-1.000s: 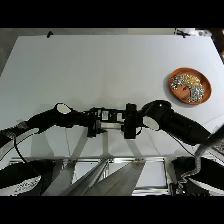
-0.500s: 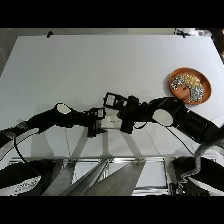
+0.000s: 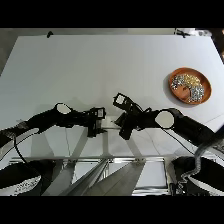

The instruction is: Fold the box and place the chain.

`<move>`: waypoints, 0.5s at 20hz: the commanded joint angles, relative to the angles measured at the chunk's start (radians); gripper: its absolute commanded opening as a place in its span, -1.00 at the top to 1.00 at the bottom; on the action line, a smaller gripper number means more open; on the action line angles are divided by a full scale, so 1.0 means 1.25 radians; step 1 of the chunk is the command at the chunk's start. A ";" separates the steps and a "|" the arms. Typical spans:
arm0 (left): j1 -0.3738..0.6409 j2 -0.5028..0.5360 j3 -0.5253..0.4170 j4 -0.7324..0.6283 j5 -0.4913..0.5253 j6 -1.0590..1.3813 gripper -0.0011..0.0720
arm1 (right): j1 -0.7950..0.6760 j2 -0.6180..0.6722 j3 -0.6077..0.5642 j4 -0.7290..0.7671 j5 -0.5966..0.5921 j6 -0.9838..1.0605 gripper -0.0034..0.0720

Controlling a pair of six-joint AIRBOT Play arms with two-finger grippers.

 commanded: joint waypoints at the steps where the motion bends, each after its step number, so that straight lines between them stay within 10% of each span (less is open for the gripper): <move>1: 0.000 0.001 0.000 0.000 0.000 0.000 0.58 | -0.001 -0.015 -0.018 0.055 -0.010 -0.034 0.89; 10: 0.000 0.001 0.000 0.000 0.000 0.000 0.58 | -0.001 -0.031 -0.068 0.056 -0.015 -0.045 0.89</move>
